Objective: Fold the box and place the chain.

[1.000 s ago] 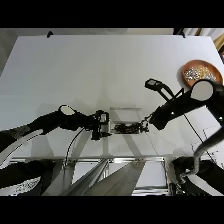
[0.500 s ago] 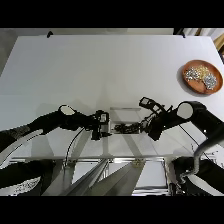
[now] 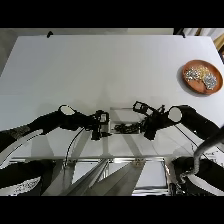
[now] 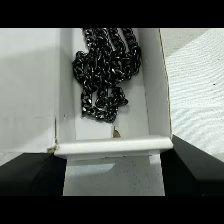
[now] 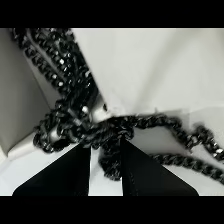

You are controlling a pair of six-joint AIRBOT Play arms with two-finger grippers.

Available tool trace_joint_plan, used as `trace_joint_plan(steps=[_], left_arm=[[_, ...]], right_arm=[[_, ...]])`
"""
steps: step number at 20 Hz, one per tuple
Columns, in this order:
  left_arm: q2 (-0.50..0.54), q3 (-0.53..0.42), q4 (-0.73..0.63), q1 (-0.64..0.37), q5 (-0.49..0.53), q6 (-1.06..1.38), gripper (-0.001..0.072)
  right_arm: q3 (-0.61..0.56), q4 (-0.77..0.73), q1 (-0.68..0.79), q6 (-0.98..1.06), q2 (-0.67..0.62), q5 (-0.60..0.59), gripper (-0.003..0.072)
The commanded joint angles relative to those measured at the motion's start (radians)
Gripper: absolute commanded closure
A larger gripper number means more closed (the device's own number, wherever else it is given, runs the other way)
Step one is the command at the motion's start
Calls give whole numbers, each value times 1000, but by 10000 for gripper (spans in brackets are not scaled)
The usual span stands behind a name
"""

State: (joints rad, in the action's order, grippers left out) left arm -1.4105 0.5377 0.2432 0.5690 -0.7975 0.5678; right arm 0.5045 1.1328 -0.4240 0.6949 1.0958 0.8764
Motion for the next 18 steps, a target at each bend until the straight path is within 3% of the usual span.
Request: trace_joint_plan(steps=[1,4,6,11,18], left_arm=[[1,0,0,0,0,0,556],[1,0,0,0,0,0,556],[1,0,0,0,0,0,556],[1,0,0,0,0,0,556],[1,0,0,0,0,0,556]], right_arm=[[-1,-12,-3,-4,3,-34,489],[-2,-12,-3,-4,3,-33,541],[-2,-12,-3,-4,3,-32,654],[-1,26,-3,20,-11,6,672],[58,161,-2,92,-216,159,672]])
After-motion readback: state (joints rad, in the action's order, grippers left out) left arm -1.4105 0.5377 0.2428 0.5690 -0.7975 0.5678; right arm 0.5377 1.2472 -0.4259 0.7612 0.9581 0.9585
